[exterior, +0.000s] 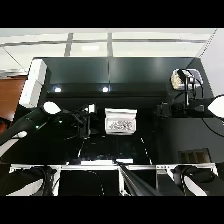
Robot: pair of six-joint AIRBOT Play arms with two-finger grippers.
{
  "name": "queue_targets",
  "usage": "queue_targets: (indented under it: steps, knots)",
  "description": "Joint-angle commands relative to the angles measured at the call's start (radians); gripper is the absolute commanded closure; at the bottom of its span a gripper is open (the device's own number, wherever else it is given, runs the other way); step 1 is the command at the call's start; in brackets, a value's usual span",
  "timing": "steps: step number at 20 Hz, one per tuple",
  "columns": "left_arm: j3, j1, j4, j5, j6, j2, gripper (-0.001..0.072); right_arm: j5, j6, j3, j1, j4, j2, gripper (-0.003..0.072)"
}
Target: Fold the box and place the chain.
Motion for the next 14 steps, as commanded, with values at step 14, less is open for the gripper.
queue_targets:
  steps: [14]
  knots:
    - [0.099,-0.098,-0.087,0.039,0.092,-0.156,-0.0002,-0.058,0.003,-0.001,0.002,0.008,-0.002,0.0365]
